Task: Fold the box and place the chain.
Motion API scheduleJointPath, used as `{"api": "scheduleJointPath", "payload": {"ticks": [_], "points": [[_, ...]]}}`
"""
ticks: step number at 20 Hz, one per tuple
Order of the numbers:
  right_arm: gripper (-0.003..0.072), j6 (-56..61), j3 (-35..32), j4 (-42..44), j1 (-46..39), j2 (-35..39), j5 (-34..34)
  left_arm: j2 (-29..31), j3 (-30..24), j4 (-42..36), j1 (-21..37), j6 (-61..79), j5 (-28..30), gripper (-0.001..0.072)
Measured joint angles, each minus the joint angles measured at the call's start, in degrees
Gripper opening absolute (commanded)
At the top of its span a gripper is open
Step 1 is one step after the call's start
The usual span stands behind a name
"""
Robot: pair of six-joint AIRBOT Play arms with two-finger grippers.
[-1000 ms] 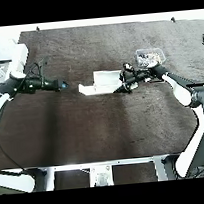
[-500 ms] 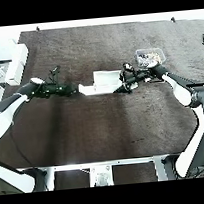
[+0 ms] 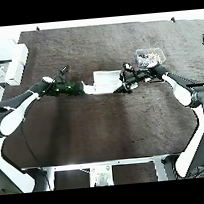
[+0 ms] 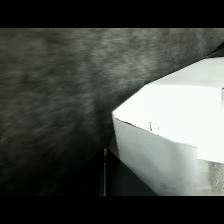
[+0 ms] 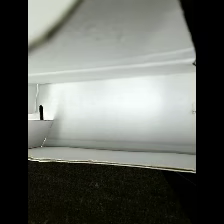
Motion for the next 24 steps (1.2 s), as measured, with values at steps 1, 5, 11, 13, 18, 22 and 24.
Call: {"api": "scheduleJointPath", "payload": {"ticks": [1,5,11,13,18,22,24], "points": [[0.0407,0.00,0.00,0.00,0.00,0.00,0.00,-0.13,0.70,0.09,-0.31,0.02,0.07,0.0021],[0.0408,0.00,0.00,0.00,0.00,0.00,0.00,-0.22,4.59,-0.39,-0.96,0.57,-1.66,0.0152],[0.0408,0.00,0.00,0.00,0.00,0.00,0.00,-0.22,6.49,-0.83,-1.22,0.79,-4.04,0.0152],[0.0408,0.00,0.00,0.00,0.00,0.00,0.00,-0.13,6.64,-1.16,-1.22,1.03,-4.68,0.0152],[0.0408,0.00,0.00,0.00,0.00,0.00,-0.02,0.00,6.78,-1.60,-1.20,1.62,-6.21,0.0330],[0.0408,0.00,0.00,0.00,0.00,0.00,0.00,0.02,6.86,-2.43,-1.20,2.16,-7.17,0.0330],[0.0408,0.00,0.00,0.00,0.00,0.00,0.00,0.04,7.10,-2.78,-1.20,2.43,-7.76,0.0330]]}}
